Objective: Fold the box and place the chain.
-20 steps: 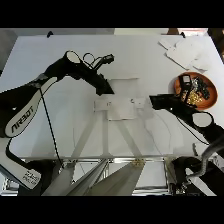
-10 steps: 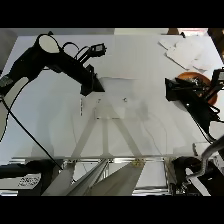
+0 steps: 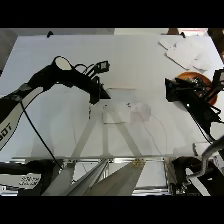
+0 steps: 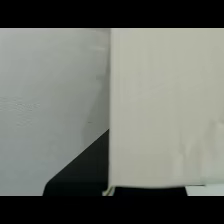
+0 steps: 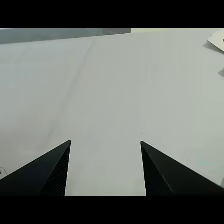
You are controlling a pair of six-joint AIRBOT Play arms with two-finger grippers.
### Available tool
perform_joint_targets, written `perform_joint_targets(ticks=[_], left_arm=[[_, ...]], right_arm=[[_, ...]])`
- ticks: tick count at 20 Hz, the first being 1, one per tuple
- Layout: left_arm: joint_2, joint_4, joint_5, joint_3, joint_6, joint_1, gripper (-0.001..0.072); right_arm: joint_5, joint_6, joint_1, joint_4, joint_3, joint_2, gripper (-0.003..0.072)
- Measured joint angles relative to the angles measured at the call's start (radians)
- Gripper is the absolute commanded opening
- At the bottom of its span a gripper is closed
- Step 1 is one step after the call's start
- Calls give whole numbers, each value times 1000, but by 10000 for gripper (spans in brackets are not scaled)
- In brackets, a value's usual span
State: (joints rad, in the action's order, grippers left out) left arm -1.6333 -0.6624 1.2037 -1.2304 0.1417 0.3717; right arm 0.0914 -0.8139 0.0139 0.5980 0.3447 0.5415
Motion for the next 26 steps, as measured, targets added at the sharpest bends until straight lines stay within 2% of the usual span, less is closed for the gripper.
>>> perform_joint_targets(ticks=[9,16,26], left_arm=[[-114,27,-51,8,-157,5,2],[-137,110,-80,8,-241,6,2],[-186,133,-77,8,-271,11,5]], right_arm=[[2,0,0,0,0,0,454],[2,0,0,0,0,0,454],[6,0,0,1,0,0,454]])
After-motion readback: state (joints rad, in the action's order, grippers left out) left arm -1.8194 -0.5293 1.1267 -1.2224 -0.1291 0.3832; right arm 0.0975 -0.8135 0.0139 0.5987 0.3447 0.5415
